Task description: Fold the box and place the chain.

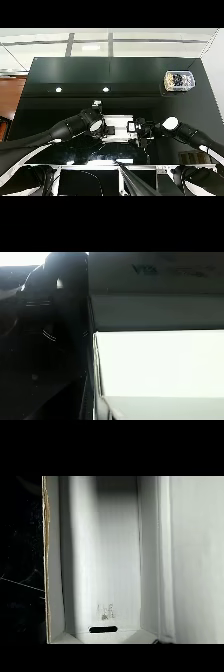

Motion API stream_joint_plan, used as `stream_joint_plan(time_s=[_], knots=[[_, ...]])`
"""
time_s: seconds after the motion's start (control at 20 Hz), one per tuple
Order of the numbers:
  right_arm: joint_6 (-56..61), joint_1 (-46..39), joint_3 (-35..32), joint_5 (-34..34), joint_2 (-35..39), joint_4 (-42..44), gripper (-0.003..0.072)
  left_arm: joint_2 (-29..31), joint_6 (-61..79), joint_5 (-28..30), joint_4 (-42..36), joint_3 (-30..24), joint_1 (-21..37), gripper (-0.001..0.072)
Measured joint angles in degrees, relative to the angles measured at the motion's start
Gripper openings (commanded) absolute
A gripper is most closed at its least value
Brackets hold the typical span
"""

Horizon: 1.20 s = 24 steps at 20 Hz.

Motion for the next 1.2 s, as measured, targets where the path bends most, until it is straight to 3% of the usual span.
stream_joint_plan(time_s=[0.15,0.4,0.45,0.5,0.55,1.05,1.15,1.2], knots=[[0.02,0.00,-0.02,-0.02,0.00,0.02,0.0132,-0.02,-0.15,-0.57,1.22,0.83,0.00,0.0038],[0.07,0.00,-0.02,-0.07,0.00,0.15,0.0131,-0.46,-0.33,-1.73,1.99,1.38,0.00,0.0028],[0.07,0.00,-0.02,-0.04,0.00,0.15,0.0131,-0.50,-0.33,-1.86,2.08,1.42,0.00,0.0101],[-0.02,0.00,0.00,-0.04,0.00,0.04,0.0132,-0.57,-0.13,-2.03,2.14,1.42,0.00,0.0247],[0.00,0.00,-0.02,0.11,0.00,-0.17,0.0131,-0.61,-0.13,-2.86,2.34,1.44,0.00,0.0303],[-0.02,0.00,0.00,0.02,0.00,-0.02,0.0131,-0.63,-0.20,-2.60,2.34,2.14,0.00,0.0300],[0.00,0.00,-0.02,0.00,0.00,0.00,0.0132,-0.72,-0.22,-2.49,2.34,2.47,0.00,0.0251],[0.00,0.00,0.00,0.00,0.00,0.00,0.0132,-0.81,-0.24,-2.51,2.32,2.58,0.00,0.0092]])
